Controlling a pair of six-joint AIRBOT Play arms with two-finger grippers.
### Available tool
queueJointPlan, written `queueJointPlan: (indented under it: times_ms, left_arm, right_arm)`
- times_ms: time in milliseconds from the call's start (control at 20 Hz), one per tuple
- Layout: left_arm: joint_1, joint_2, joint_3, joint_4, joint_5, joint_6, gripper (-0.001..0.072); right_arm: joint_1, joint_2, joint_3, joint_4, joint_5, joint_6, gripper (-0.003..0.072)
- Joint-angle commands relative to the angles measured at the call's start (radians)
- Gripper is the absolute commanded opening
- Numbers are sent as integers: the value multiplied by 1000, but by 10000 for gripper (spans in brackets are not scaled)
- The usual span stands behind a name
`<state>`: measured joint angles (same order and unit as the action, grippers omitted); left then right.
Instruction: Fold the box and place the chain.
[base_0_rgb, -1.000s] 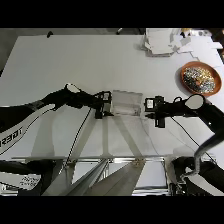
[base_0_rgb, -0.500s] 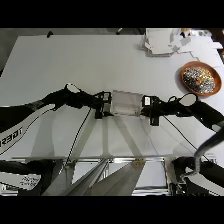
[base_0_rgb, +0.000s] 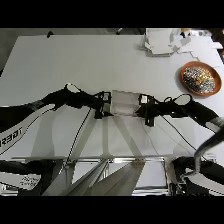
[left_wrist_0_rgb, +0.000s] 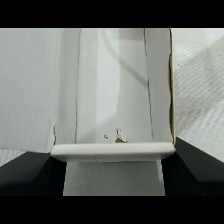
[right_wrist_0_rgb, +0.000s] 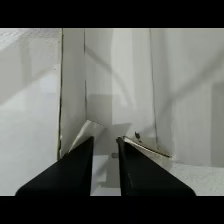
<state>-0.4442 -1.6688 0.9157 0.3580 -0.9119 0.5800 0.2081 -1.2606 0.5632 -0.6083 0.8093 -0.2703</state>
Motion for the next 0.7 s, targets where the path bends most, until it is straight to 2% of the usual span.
queueJointPlan:
  times_ms: [0,100,150,200,300,450,550,650]
  left_arm:
    - [0,0,1,-3,3,-2,209]
    - [0,0,1,-3,3,-2,209]
    - [0,0,1,-3,3,-2,209]
    - [0,0,1,-3,3,-2,209]
    - [0,0,1,-3,3,-2,209]
    - [0,0,1,-3,3,-2,209]
    - [0,0,1,-3,3,-2,209]
    - [0,0,1,-3,3,-2,209]
  right_arm:
    - [11,-15,0,20,-18,-1,209]
    - [11,-15,0,22,-18,-1,209]
    - [11,-15,0,23,-18,-1,236]
    - [11,-15,0,23,-20,-1,352]
    - [11,-14,0,22,-20,1,421]
    - [11,11,0,9,-20,26,400]
    - [10,51,0,-37,-20,130,285]
    - [10,101,-1,-136,-16,267,227]
